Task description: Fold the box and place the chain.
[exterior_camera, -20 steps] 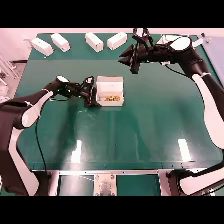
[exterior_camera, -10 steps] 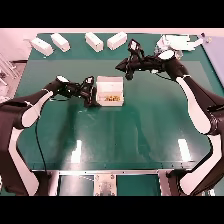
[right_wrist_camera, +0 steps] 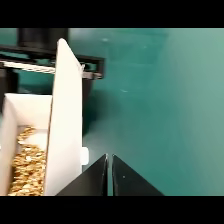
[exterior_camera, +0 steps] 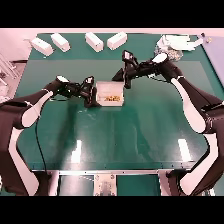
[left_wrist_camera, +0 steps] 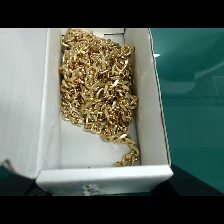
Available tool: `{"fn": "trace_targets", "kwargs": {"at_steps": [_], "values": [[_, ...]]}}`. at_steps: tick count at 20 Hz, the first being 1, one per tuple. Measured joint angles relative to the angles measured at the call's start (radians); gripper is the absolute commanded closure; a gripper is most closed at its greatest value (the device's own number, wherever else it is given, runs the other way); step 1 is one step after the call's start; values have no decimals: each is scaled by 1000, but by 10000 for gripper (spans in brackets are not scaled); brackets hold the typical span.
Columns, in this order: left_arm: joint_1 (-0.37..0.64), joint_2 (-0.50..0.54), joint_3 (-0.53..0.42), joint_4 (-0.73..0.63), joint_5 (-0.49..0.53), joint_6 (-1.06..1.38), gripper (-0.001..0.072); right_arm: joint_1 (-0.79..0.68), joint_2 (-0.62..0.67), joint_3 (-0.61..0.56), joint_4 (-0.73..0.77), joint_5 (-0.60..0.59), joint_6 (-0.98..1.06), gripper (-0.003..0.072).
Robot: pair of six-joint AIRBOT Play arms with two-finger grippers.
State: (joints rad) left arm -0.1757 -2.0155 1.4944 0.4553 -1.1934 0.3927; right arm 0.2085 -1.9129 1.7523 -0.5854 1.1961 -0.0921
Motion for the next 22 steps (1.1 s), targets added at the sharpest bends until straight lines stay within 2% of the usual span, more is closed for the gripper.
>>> {"fn": "trace_targets", "kwargs": {"at_steps": [3, 5, 9, 15, 20, 22], "values": [[0, 0, 0, 0, 0, 0, 175, 8, 0, 36, -40, 84, 48, 522], [0, 0, 0, 0, 0, 0, 175, 11, 0, 65, -60, 145, 87, 455], [0, 0, 0, 0, 0, 0, 176, 13, 2, 96, -80, 241, 148, 426], [0, 0, 0, 0, 0, 0, 176, 24, -3, 105, -100, 263, 180, 377], [0, 0, 0, 0, 0, 0, 176, 38, -11, 105, -134, 258, 193, 370], [0, 0, 0, 0, 0, 0, 175, 40, -16, 103, -146, 247, 204, 337]]}}
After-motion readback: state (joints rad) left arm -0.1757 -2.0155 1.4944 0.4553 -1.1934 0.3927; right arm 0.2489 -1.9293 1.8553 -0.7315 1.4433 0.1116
